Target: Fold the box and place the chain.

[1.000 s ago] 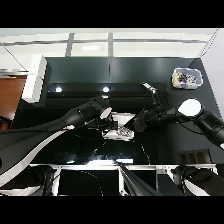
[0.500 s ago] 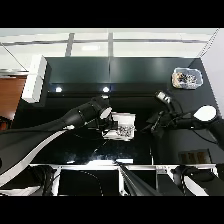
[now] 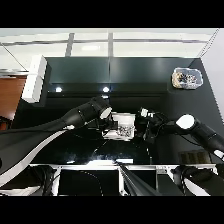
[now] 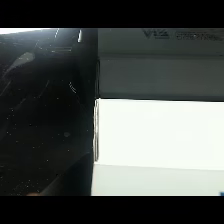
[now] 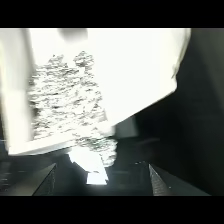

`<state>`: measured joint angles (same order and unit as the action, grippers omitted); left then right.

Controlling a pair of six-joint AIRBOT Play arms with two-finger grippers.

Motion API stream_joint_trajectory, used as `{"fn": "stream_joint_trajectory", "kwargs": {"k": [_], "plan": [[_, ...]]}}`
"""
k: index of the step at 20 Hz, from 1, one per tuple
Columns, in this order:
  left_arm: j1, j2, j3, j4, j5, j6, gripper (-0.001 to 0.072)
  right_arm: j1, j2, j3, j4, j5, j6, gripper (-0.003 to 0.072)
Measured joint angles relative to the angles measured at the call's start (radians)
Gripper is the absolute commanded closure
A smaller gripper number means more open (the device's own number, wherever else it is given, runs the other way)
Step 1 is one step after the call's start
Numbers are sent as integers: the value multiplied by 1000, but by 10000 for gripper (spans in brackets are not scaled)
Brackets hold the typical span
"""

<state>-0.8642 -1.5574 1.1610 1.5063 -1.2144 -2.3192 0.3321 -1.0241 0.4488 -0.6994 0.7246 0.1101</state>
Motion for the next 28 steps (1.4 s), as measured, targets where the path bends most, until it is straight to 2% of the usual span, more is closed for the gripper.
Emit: {"fn": "stream_joint_trajectory", "kwargs": {"k": [2, 4, 12, 15, 16, 17, 18, 24, 28], "plan": [[0, 0, 0, 0, 0, 0, 679, 26, -13, -1, -2, -55, -18, 3], [0, 0, 0, 0, 0, 0, 679, 42, -27, -2, -6, -79, -30, 84], [0, 0, 0, 0, 1, 0, 679, 60, -76, -3, -8, -116, -54, 84], [0, 0, 0, 0, 1, 0, 679, 68, -97, -2, -3, -117, -54, 306], [0, 0, 0, 0, 1, 0, 679, 71, -102, -2, -1, -119, -55, 535], [0, 0, 0, 0, 1, 0, 679, 71, -105, -2, 5, -122, -55, 654], [0, 0, 0, 0, 1, 0, 679, 72, -107, -2, 8, -123, -53, 678], [0, 0, 0, 0, 1, 0, 679, 54, -48, -2, -51, -107, 56, 678], [0, 0, 0, 0, 0, 0, 679, -8, 98, 31, -142, 12, 261, 678]]}}
